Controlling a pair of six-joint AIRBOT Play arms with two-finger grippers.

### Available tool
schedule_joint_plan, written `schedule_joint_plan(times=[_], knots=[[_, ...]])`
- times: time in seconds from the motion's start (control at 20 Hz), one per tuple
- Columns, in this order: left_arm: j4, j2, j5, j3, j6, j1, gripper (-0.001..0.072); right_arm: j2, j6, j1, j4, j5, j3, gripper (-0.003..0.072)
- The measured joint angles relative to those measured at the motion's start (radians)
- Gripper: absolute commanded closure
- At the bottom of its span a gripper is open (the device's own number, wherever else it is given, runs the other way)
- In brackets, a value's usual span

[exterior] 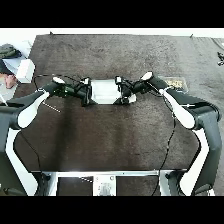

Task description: Fold the box and place the chain.

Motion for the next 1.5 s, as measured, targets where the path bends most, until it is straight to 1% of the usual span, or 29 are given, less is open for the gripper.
schedule_joint_plan(times=[0.15, 0.45, 0.5, 0.55, 0.6, 0.65, 0.7, 0.9, 1.0, 1.1, 1.35, 1.5], knots=[[0.000, 0.000, 0.002, 0.000, 0.000, 0.000, 0.0473, 0.024, 0.005, -0.014, -0.014, 0.026, 0.000, 0.0090], [-0.001, 0.000, 0.003, 0.000, -0.001, 0.000, 0.0473, 0.088, 0.053, -0.054, -0.138, 0.043, 0.000, 0.0092], [-0.001, 0.000, 0.003, 0.000, -0.002, 0.000, 0.0474, 0.101, 0.066, -0.063, -0.148, 0.045, 0.000, 0.0127], [-0.001, 0.000, 0.003, 0.000, -0.002, 0.000, 0.0474, 0.117, 0.079, -0.073, -0.151, 0.052, 0.001, 0.0304], [-0.001, 0.000, 0.003, 0.000, -0.002, 0.000, 0.0473, 0.130, 0.090, -0.080, -0.146, 0.062, 0.001, 0.0515], [-0.001, 0.000, 0.003, 0.000, -0.003, 0.000, 0.0474, 0.141, 0.098, -0.084, -0.127, 0.085, 0.000, 0.0662], [-0.001, 0.000, 0.003, 0.000, -0.003, 0.000, 0.0474, 0.150, 0.108, -0.084, -0.093, 0.108, 0.001, 0.0691], [-0.001, 0.000, 0.003, 0.000, -0.003, 0.000, 0.0474, 0.163, 0.118, -0.056, 0.016, 0.154, 0.001, 0.0692], [-0.001, 0.000, 0.003, 0.000, -0.003, 0.000, 0.0474, 0.163, 0.121, -0.030, 0.056, 0.130, 0.000, 0.0691], [-0.001, 0.000, 0.003, 0.000, -0.003, 0.000, 0.0474, 0.158, 0.130, -0.011, 0.083, 0.069, 0.001, 0.0691], [-0.001, 0.000, 0.002, 0.000, -0.003, 0.000, 0.0474, 0.141, 0.165, 0.010, 0.112, -0.126, 0.000, 0.0692], [-0.001, 0.000, 0.002, 0.000, -0.003, 0.000, 0.0473, 0.119, 0.171, 0.013, 0.119, -0.212, 0.000, 0.0692]])
